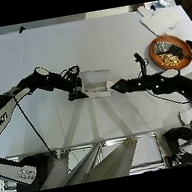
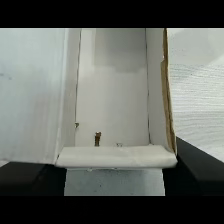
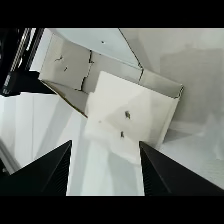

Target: Fold the box and place the chain.

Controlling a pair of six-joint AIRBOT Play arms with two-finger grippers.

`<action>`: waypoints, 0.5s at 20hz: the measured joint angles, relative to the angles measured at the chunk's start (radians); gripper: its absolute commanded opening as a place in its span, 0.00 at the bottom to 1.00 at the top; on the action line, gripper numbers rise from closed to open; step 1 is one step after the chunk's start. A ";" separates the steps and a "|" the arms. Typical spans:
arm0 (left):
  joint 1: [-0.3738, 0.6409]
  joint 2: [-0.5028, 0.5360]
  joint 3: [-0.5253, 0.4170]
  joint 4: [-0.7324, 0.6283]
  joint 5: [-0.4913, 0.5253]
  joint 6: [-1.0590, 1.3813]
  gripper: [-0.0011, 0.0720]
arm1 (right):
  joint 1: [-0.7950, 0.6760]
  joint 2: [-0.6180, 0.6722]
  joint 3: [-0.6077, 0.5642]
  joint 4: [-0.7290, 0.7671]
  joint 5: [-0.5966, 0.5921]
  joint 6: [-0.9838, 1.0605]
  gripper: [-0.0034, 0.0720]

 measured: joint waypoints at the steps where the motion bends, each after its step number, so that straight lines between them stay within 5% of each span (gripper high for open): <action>1: 0.000 0.000 0.000 0.000 0.000 0.000 0.56 | 0.010 0.000 0.003 -0.001 -0.010 0.000 0.57; 8: 0.000 0.000 0.000 0.000 0.000 0.000 0.56 | 0.031 0.021 0.095 -0.025 0.001 0.000 0.52; 10: 0.000 0.000 0.000 0.000 0.000 0.000 0.56 | 0.013 0.029 0.113 -0.078 0.006 0.006 0.42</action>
